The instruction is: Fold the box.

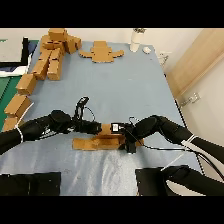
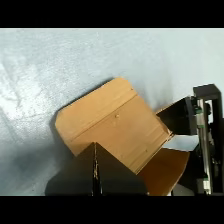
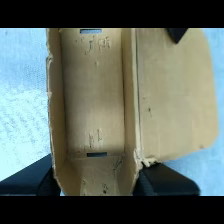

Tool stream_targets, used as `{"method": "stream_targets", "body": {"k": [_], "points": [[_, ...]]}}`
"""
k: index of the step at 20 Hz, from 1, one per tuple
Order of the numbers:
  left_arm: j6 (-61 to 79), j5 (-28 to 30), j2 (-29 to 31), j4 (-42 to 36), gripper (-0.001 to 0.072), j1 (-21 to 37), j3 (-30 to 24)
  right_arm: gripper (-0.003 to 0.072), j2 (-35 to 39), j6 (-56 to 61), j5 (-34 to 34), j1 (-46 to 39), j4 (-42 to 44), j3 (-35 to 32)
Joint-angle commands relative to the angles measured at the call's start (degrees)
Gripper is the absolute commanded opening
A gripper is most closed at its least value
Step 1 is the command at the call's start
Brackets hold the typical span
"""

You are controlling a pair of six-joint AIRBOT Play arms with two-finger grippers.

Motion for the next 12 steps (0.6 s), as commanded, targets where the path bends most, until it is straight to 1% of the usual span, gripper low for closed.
{"method": "stream_targets", "body": {"k": [1,3,4,7,9,11,12], "points": [[6.67,-3.41,-0.22,-2.97,0.0009,0.72,1.73,0.0512,0.0,-0.02,-0.02,0.04,-0.09,0.04],[13.46,-9.9,0.87,-6.62,0.0009,3.8,2.43,0.0511,0.0,-0.02,-0.02,0.04,-0.09,0.04],[16.04,-13.46,1.99,-7.26,0.0009,6.32,2.4,0.0511,0.0,-0.02,-0.02,0.04,-0.09,0.04],[20.5,-22.8,5.62,-7.17,0.0009,15.3,1.9,0.0511,0.0,-0.02,-0.02,0.04,-0.09,0.04],[27.43,-29.11,7.85,-7.39,0.0009,20.83,0.87,0.0511,0.0,-0.02,-0.02,0.04,-0.09,0.04],[34.88,-35.74,9.84,-7.43,0.0009,24.35,-0.22,0.0511,0.0,-0.02,-0.02,0.04,-0.09,0.04],[36.92,-37.86,10.91,-6.97,0.0008,25.03,-0.72,0.0511,0.0,-0.02,-0.02,0.04,-0.09,0.04]]}}
